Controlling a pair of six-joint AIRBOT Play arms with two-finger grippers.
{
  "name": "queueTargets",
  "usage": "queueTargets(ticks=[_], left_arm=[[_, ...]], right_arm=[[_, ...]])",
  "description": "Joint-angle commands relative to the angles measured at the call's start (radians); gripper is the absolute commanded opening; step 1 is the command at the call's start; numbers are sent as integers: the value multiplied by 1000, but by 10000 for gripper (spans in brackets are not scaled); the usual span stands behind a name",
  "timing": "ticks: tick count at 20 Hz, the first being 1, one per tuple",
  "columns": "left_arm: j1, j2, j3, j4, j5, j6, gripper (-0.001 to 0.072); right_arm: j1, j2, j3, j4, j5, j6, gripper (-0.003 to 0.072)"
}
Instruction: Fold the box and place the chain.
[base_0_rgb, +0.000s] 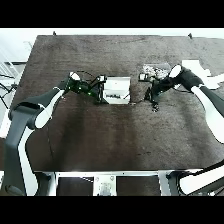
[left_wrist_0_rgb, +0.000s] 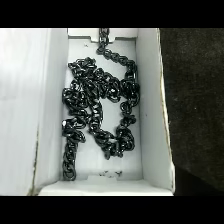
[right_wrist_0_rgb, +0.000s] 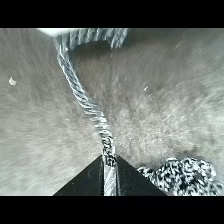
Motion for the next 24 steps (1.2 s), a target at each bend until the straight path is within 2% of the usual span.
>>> queueTargets(ticks=[1, 6, 10, 13, 18, 24], left_arm=[[0, 1, 0, 0, 0, 0, 626], [0, 1, 0, 0, 0, 0, 626], [0, 1, 0, 0, 0, 0, 626], [0, 1, 0, 0, 0, 0, 626], [0, 1, 0, 0, 0, 0, 626], [0, 1, 0, 0, 0, 0, 626]], right_arm=[[3, 121, 52, 107, 59, 23, 4], [20, 323, 93, 195, 56, 23, 4], [53, 404, 141, 305, 12, 55, 3], [112, 410, 182, 311, -40, 114, 3], [218, 396, 182, 310, -130, 136, 3], [252, 292, 182, 311, -182, 136, 3]])
